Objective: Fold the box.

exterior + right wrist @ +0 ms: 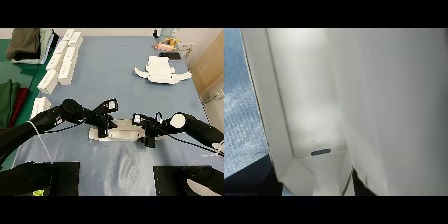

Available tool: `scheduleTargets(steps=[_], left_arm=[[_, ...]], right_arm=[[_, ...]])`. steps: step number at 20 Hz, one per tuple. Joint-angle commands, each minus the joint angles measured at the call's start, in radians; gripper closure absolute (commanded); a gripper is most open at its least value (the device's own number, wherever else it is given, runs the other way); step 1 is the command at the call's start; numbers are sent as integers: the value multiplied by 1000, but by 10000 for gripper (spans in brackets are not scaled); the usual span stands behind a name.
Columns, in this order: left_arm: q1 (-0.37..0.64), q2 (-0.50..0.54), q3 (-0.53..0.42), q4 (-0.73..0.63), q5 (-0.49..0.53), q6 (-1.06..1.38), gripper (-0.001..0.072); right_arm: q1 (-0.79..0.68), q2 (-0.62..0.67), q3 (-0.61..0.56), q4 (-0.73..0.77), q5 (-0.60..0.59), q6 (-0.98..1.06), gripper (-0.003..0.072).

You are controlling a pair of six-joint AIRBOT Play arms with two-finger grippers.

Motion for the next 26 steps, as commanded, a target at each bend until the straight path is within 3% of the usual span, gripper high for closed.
scheduleTargets(steps=[1, 15, 16, 17, 18, 20, 24, 25, 26], left_arm=[[0, -1, 0, 0, 2, 10, 695], [0, -1, 0, -26, -26, -20, 691], [2, 0, 0, -26, -26, -39, 498], [2, 0, 0, -26, -26, -74, 157], [2, 2, 0, -26, -25, -111, 74], [2, 29, 0, 32, -29, -202, 74], [27, 160, 0, 378, -126, -656, 84], [39, 197, 0, 460, -192, -822, 233], [47, 228, 0, 525, -264, -949, 517]], right_arm=[[-1, 0, 0, 0, 1, 0, 180], [-1, 0, 0, 0, 1, 1, 180], [-1, 0, 0, 0, 1, 1, 180], [-1, 0, 0, 0, 1, 0, 180], [-1, 0, 0, 0, 1, 1, 180], [-1, 0, 0, 0, 1, 0, 180], [-1, 0, 0, 0, 1, 1, 180], [-1, 0, 0, 0, 1, 0, 180], [-1, 0, 0, 0, 1, 1, 180]])
